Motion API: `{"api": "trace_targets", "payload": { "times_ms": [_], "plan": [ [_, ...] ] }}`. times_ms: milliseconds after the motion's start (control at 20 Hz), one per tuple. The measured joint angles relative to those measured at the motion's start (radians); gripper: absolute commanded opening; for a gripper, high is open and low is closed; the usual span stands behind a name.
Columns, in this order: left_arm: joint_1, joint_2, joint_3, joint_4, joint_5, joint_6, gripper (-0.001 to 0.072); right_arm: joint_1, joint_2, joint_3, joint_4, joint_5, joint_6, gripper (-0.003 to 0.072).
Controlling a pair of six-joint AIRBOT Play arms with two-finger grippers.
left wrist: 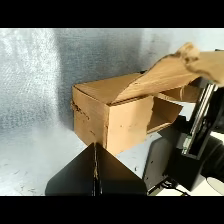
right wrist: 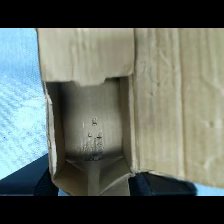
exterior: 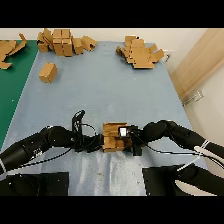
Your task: Fold the box.
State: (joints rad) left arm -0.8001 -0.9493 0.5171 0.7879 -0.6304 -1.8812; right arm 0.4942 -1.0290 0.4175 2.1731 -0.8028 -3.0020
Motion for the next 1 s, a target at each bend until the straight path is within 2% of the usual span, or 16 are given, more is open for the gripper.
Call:
{"api": "trace_targets", "payload": {
  "times_ms": [450,550,1000],
  "plan": [
    [-0.003,0.011,0.003,-0.003,-0.013,0.011,0.0014,0.000,0.000,0.000,0.000,0.000,0.000,0.0506],
    [-0.003,0.014,0.003,-0.003,-0.011,0.011,0.0204,0.000,0.000,0.000,0.000,0.000,0.000,0.0507],
    [-0.002,0.016,0.006,0.000,-0.005,0.012,0.0202,0.000,0.000,0.000,0.000,0.000,0.000,0.0507]
  ]
}}
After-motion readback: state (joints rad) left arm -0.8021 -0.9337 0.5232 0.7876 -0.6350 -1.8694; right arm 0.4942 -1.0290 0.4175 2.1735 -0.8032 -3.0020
